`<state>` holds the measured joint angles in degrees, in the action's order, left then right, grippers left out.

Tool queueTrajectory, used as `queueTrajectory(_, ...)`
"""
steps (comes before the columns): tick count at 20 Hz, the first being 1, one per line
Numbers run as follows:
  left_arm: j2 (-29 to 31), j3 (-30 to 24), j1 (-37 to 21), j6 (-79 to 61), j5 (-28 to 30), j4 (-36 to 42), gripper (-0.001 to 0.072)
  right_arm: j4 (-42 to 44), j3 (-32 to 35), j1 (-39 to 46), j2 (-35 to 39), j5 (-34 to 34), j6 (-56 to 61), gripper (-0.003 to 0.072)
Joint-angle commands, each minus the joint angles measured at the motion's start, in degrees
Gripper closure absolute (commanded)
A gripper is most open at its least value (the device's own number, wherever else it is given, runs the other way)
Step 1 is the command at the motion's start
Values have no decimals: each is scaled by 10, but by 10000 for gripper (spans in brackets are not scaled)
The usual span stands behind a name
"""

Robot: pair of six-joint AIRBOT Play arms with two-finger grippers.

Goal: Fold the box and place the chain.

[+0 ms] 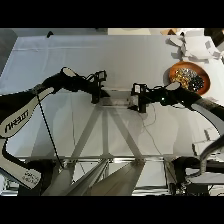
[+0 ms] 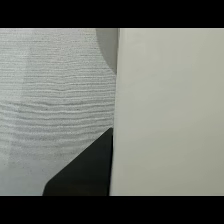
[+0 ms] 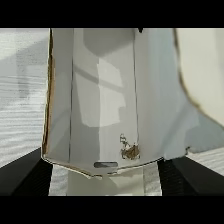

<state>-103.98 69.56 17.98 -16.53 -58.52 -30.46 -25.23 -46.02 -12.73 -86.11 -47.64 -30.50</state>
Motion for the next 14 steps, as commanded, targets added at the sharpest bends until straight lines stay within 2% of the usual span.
queueTrajectory(1, 0, 0, 0, 0, 0, 0, 697, 0, -1, -1, 0, -6, 0, -2)
queueTrajectory(4, 0, 0, 0, 0, 0, 0, 697, 0, -1, 0, -2, -6, 0, 21)
queueTrajectory(5, 0, 0, 0, 0, 0, 0, 697, 0, 0, 0, -4, -6, 0, 76)
queueTrajectory(6, 0, 0, 0, 0, 0, 0, 697, 0, -1, 0, -7, -6, 0, 177)
queueTrajectory(14, 0, 0, 0, 0, 0, 0, 697, 0, -1, 0, -11, -6, 0, 188)
